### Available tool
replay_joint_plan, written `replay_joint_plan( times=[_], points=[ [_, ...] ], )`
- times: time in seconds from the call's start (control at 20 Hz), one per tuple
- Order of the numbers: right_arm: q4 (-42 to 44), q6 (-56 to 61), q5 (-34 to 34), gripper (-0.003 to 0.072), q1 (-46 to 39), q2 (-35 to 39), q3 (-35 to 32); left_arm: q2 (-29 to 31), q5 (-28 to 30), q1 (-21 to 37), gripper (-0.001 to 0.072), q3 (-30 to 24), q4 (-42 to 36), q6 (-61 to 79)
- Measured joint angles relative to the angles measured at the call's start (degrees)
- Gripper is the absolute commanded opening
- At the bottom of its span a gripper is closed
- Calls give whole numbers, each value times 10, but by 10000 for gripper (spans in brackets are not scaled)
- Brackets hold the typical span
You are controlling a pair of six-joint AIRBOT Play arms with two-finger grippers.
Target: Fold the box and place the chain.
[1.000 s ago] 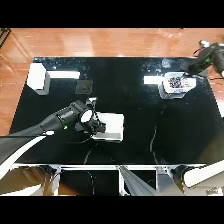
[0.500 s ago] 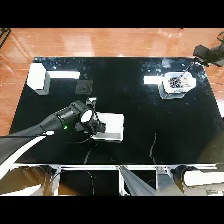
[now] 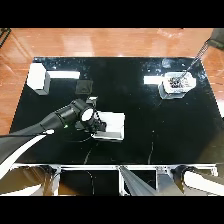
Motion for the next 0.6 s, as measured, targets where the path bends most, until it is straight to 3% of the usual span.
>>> replay_joint_plan(
  times=[0.6],
  points=[
    [81,-42,-70,26,37,191,-17,-8,-2,0,21,7,37,-19]
  ],
)
